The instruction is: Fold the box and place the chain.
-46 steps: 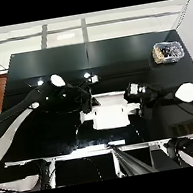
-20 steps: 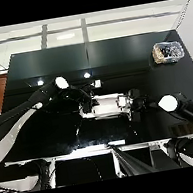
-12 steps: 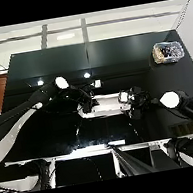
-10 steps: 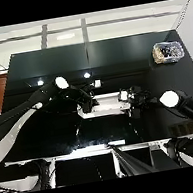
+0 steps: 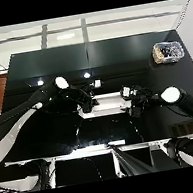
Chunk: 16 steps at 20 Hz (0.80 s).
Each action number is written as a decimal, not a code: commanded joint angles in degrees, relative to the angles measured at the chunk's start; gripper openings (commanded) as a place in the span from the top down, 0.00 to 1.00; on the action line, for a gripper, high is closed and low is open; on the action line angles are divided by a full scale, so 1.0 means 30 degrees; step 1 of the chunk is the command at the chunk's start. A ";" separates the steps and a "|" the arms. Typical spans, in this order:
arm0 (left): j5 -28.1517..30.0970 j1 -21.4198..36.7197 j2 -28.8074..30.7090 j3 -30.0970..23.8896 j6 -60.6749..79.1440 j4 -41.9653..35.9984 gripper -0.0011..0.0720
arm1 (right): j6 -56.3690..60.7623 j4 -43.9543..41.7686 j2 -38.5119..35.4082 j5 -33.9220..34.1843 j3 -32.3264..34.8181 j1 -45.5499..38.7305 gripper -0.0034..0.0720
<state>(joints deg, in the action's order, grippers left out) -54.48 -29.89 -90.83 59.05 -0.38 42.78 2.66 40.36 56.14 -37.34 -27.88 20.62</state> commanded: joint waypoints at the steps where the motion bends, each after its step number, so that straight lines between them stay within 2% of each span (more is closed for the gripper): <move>1: 0.0117 -0.0007 -0.0007 0.0015 -0.0007 0.0000 0.95 | -0.3038 -0.2171 0.0510 0.0007 -0.0022 -0.0095 0.12; 6: 0.0160 -0.0007 -0.0007 0.0015 -0.0007 -0.0007 0.95 | -0.4779 -0.3963 0.1749 -0.1596 -0.0022 -0.0080 0.12; 12: 0.0138 -0.0007 -0.0007 0.0015 -0.0015 -0.0058 0.95 | -0.5486 -0.3912 0.3089 -0.1851 0.0036 -0.0080 0.12; 16: 0.0102 -0.0007 -0.0007 0.0015 -0.0015 -0.0124 0.95 | -0.5479 -0.2907 0.3650 -0.1836 0.0044 -0.0073 0.12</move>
<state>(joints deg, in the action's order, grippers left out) -54.28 -29.91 -90.83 59.05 -0.36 42.65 -13.19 29.80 65.80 -42.44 -27.79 20.40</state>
